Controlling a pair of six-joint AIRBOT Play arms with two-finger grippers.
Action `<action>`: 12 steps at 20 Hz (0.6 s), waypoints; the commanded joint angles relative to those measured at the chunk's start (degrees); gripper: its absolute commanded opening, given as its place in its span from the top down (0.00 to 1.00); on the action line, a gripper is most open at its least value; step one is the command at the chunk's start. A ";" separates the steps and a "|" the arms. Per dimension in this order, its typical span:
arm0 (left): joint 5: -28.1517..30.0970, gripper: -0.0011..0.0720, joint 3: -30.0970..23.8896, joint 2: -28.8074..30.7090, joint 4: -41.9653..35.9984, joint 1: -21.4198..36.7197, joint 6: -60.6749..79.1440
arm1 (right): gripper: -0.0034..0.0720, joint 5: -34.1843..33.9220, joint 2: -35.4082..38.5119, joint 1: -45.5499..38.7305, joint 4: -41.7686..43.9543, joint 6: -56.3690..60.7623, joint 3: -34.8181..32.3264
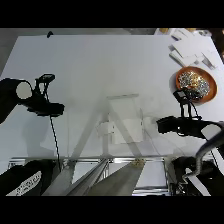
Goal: Fold the box and place the chain.
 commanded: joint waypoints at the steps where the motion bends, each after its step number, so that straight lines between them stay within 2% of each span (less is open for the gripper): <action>1: 8.46 0.34 -1.05 -1.55 -22.45 -0.07 20.39 | 0.93 -0.48 0.15 0.42 0.26 0.07 -0.17; 3: 8.59 0.34 -1.05 -5.55 -45.05 -0.52 39.93 | 0.93 -0.48 0.15 0.42 0.28 0.07 -0.17; 5: 6.64 0.34 -1.05 -11.23 -61.96 -2.60 55.01 | 0.93 -0.50 0.13 0.42 0.31 0.07 -0.17; 7: 7.13 0.33 -1.03 -16.92 -67.25 -6.14 62.77 | 0.93 -0.50 0.13 0.42 0.31 0.07 -0.17; 8: 8.13 0.28 -1.03 -19.61 -67.63 -7.89 65.31 | 0.93 -0.50 0.13 0.42 0.28 0.07 -0.17; 9: 9.70 0.28 -1.03 -21.81 -67.65 -9.25 66.73 | 0.93 -0.50 0.13 0.42 0.31 0.07 -0.17; 12: 11.58 0.28 -1.03 -25.40 -69.85 -10.82 70.60 | 0.93 -0.48 0.13 0.42 0.31 0.07 -0.17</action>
